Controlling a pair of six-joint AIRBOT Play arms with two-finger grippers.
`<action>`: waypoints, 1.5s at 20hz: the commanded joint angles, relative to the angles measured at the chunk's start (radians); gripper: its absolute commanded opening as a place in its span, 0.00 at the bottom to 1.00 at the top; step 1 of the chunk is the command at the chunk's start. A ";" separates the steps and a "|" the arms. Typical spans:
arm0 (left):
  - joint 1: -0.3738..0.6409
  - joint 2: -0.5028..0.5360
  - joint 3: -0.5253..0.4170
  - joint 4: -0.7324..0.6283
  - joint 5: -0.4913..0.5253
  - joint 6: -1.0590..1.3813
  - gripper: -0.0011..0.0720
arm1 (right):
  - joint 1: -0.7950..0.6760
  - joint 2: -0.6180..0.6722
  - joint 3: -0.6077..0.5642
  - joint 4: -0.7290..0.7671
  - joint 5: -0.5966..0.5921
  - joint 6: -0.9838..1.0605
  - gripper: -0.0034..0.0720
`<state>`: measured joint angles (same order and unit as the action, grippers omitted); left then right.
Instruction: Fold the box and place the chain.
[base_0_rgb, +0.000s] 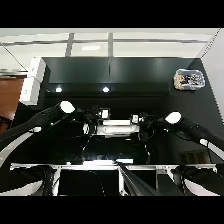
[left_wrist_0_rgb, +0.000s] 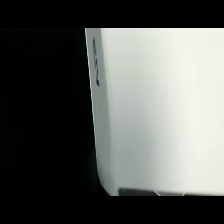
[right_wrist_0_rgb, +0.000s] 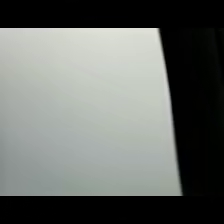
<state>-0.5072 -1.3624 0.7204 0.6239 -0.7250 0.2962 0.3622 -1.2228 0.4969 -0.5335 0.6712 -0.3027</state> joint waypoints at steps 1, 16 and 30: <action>0.000 0.003 0.001 0.000 0.035 -0.009 0.24 | 0.001 0.000 0.001 -0.002 0.002 -0.001 0.70; 0.104 0.263 0.000 0.280 -0.280 -0.751 0.61 | 0.001 0.000 0.001 0.001 -0.001 0.029 0.70; 0.058 0.169 -0.056 -0.376 -0.126 -0.531 0.05 | 0.001 0.000 0.001 -0.002 0.001 0.029 0.36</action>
<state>-0.4400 -1.1481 0.6685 0.4412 -0.9062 -0.3550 0.3622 -1.2228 0.4969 -0.5343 0.6701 -0.2729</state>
